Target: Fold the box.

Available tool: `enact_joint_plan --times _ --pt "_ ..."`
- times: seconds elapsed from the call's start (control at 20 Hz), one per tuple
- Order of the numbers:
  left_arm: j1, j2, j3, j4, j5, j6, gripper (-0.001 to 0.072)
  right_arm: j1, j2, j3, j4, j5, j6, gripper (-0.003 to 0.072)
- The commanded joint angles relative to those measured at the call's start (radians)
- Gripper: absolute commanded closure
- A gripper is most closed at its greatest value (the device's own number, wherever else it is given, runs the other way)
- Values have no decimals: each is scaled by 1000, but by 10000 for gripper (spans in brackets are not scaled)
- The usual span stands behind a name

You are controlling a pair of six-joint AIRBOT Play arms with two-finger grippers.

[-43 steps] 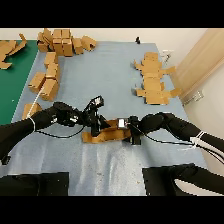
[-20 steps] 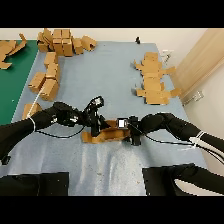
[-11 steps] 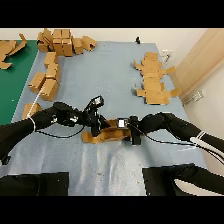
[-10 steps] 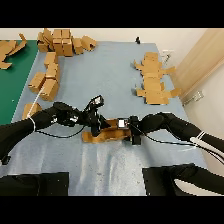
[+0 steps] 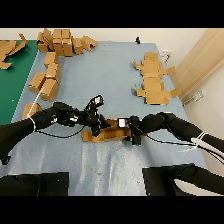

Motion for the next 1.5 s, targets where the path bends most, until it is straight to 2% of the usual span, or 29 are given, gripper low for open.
enact_joint_plan --times 0.0,0.35,0.4,0.45,0.5,0.7,0.9,1.05,1.1,1.15,1.25,1.3,1.45 --pt "0 -1 1 3 0 -1 696 1 -3 -2 4 -7 5 187" --pt "0 -1 1 4 0 -1 694 1 -24 -1 3 -6 5 187" --pt "0 -1 1 5 2 0 575 1 -24 -1 3 -10 5 187" --pt "0 -1 1 5 3 -1 262 1 -24 -1 3 -14 5 187" --pt "0 -1 1 5 3 -18 168 1 -24 -1 2 -14 5 188" --pt "15 23 2 28 3 -80 166 0 -24 -1 2 -14 5 187" --pt "105 159 2 213 2 -263 166 0 -24 -1 2 -14 5 187" --pt "165 283 1 475 -3 -533 170 1 -24 -1 2 -14 4 187" --pt "167 312 1 569 -34 -711 331 0 -24 -1 2 -14 4 187" --pt "165 331 1 642 -109 -857 693 1 -24 -1 2 -14 4 187" --pt "128 335 -1 692 -257 -1059 699 1 -24 -1 2 -14 4 188" --pt "85 335 -9 670 -273 -1174 699 1 -24 -1 2 -14 4 187" --pt "-92 314 -16 500 -158 -1264 698 1 -24 -1 2 -14 4 187"
